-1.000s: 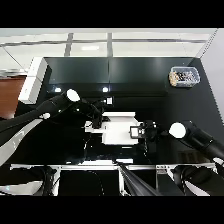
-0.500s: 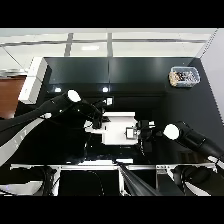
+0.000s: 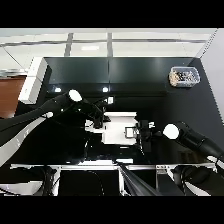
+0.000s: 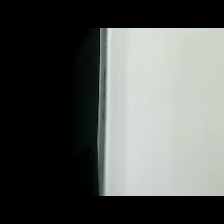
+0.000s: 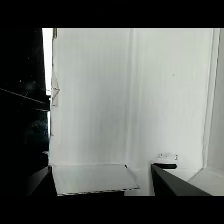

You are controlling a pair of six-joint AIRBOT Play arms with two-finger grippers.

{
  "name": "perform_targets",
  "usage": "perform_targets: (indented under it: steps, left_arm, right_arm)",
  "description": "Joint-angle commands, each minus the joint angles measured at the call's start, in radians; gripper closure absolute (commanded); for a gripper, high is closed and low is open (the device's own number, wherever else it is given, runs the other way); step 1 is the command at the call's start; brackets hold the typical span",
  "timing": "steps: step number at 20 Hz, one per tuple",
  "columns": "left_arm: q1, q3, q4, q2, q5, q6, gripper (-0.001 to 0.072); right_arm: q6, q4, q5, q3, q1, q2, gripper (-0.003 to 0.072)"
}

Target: Fold the box and place the chain.

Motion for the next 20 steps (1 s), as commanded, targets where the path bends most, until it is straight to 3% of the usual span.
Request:
perform_targets:
  steps: [1,9,14,20]
  left_arm:
    - [0.000,0.003,-0.001,-0.001,-0.004,-0.003,0.0681]
    - [0.000,0.003,-0.001,-0.001,-0.025,-0.003,0.0681]
    - [0.000,0.003,-0.001,-0.001,-0.028,-0.003,0.0681]
    - [0.000,0.003,-0.001,-0.001,-0.027,-0.003,0.0681]
  right_arm:
    - [0.008,0.008,-0.011,0.035,-0.036,0.028,0.0003]
    - [0.007,0.021,0.016,0.083,-0.135,0.047,0.0004]
    - [-0.047,0.121,-0.033,0.083,-0.149,0.008,0.0004]
    - [-0.185,0.280,0.018,0.083,-0.166,-0.077,0.0004]
